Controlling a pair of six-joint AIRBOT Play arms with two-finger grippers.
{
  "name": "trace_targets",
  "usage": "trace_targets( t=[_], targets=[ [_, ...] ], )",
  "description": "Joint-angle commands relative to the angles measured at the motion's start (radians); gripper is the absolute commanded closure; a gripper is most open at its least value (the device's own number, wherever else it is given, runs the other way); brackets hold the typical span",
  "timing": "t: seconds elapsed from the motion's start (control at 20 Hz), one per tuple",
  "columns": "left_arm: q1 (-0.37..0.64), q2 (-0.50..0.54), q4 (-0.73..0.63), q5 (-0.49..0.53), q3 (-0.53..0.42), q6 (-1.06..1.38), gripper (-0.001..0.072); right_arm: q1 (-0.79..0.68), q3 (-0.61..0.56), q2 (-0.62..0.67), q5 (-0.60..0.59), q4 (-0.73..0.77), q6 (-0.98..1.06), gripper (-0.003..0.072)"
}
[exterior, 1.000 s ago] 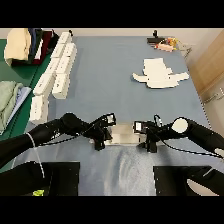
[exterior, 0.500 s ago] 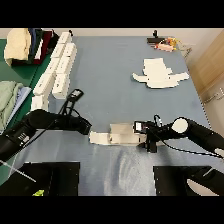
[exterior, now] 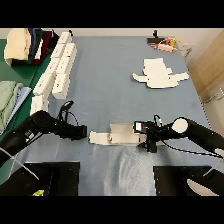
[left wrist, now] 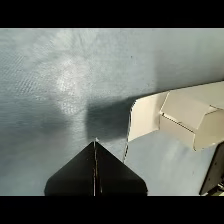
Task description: Fold the box.
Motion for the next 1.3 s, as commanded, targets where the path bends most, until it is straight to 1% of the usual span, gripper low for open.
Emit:
trace_targets(
  t=[0.0,0.1,0.2,0.55,0.8,0.85,0.95,1.0,1.05,1.25],
  targets=[
    [-0.14,-0.091,-0.079,0.138,-0.013,-0.019,0.0693,0.001,0.001,0.001,0.0,0.0,0.0,0.0181],
    [-0.218,-0.126,-0.147,0.216,-0.013,-0.011,0.0693,0.001,0.001,0.001,0.0,0.0,0.0,0.0181],
    [-0.266,-0.132,-0.19,0.261,-0.011,-0.006,0.0693,0.001,0.001,0.001,0.0,0.0,0.0,0.0181],
    [-0.273,-0.102,-0.189,0.217,0.063,-0.009,0.0692,0.001,0.001,0.001,0.0,0.0,0.0,0.0181],
    [-0.274,-0.102,-0.212,0.204,0.072,-0.009,0.069,0.001,0.001,0.001,0.0,0.0,0.0,0.0181],
    [-0.274,-0.102,-0.212,0.202,0.072,-0.009,0.0677,0.001,0.001,0.001,0.0,0.0,0.0,0.0181],
    [-0.274,-0.102,-0.221,0.2,0.072,-0.01,0.017,0.001,0.001,0.001,0.0,0.0,0.0,0.0181],
    [-0.274,-0.102,-0.227,0.198,0.072,-0.01,0.02,0.001,0.001,0.001,0.0,0.0,0.0,0.0181],
    [-0.274,-0.102,-0.226,0.198,0.072,-0.01,0.0255,0.001,0.001,0.001,0.0,0.0,0.0,0.0181],
    [-0.274,-0.102,-0.231,0.192,0.072,-0.01,0.0256,0.001,0.001,0.0,0.0,0.0,0.0,0.0181]
  ],
)
